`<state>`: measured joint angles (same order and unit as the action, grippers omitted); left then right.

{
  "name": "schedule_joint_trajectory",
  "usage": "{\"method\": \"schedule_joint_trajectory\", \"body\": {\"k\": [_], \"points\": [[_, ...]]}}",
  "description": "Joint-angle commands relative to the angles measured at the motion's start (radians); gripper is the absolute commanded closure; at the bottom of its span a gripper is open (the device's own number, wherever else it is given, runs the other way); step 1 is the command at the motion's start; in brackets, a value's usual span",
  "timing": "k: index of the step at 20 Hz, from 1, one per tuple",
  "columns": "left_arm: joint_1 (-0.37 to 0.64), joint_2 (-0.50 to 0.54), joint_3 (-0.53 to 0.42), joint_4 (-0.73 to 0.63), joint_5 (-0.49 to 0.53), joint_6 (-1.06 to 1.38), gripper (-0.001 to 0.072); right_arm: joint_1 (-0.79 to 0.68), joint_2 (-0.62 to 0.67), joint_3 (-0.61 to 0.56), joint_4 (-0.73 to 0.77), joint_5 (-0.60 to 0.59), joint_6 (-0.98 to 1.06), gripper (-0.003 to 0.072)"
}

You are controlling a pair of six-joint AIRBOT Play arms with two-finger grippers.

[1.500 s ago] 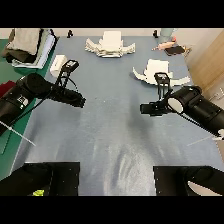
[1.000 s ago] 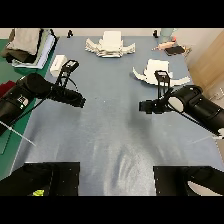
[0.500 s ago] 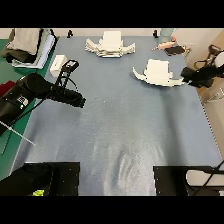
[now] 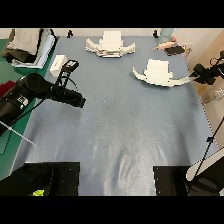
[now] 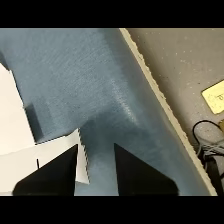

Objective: Fold the box.

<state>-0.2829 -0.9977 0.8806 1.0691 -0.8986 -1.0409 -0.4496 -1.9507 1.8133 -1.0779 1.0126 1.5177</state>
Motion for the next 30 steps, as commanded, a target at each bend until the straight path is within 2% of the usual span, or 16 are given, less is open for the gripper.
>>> {"method": "schedule_joint_trajectory", "body": {"k": [1,4,6,9,11,12,13,17,19,24,30], "points": [[0.000,0.000,-0.001,0.000,0.000,0.000,0.0691,-0.002,-0.096,0.084,0.137,0.064,-0.095,0.0322],[0.000,0.000,-0.001,0.000,0.000,0.000,0.0691,0.005,-0.123,0.128,0.177,0.161,-0.107,0.0322],[0.000,0.000,-0.001,0.000,0.000,0.000,0.0691,0.007,-0.124,0.135,0.177,0.179,-0.105,0.0324],[0.000,0.000,-0.001,0.000,0.000,0.000,0.0691,0.007,-0.126,0.141,0.177,0.241,-0.105,0.0388],[0.000,0.000,-0.001,0.000,0.000,0.000,0.0691,0.007,-0.126,0.146,0.177,0.274,-0.105,0.0466],[0.000,0.000,-0.001,0.000,0.000,0.000,0.0691,0.007,-0.126,0.153,0.177,0.292,-0.105,0.0601],[0.000,0.000,-0.001,0.000,0.000,0.000,0.0691,0.007,-0.122,0.153,0.182,0.299,-0.110,0.0681],[0.000,0.000,-0.001,0.000,0.000,0.000,0.0691,0.021,-0.097,0.153,0.309,0.401,-0.176,0.0686],[0.000,0.000,-0.001,0.000,0.000,0.000,0.0691,0.052,-0.058,0.119,0.321,0.432,-0.175,0.0687],[0.000,0.000,-0.001,0.000,0.000,0.000,0.0691,0.193,0.204,-0.226,0.291,0.357,-0.171,0.0688],[0.000,0.000,-0.001,0.000,0.017,0.000,0.0691,0.302,0.664,-0.805,0.252,0.164,-0.118,0.0688]]}}
